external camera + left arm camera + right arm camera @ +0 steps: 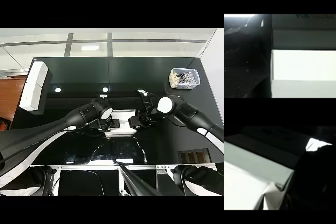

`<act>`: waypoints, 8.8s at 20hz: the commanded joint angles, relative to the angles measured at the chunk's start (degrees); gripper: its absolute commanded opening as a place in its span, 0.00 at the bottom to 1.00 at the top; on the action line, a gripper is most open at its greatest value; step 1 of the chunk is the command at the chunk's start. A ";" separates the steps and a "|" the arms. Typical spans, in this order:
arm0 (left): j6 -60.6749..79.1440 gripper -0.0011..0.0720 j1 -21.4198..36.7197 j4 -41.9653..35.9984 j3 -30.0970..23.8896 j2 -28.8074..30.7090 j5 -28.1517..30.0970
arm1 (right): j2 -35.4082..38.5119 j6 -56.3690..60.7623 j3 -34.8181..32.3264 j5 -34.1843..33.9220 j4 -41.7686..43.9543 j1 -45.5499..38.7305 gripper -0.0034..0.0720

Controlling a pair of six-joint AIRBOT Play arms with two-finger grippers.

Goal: Fold the box and place the chain.

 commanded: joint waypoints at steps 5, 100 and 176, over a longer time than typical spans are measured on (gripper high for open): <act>0.00 0.05 0.04 0.00 0.02 0.00 -0.04 | -4.66 18.45 4.87 3.19 -17.29 7.85 0.45; 0.00 0.05 0.04 -0.02 0.02 0.00 0.15 | -35.78 14.62 51.28 0.94 -27.87 -43.91 0.06; 0.00 0.05 0.02 -0.44 0.02 0.00 0.15 | 19.82 -6.97 -2.51 -3.65 15.65 -5.25 0.06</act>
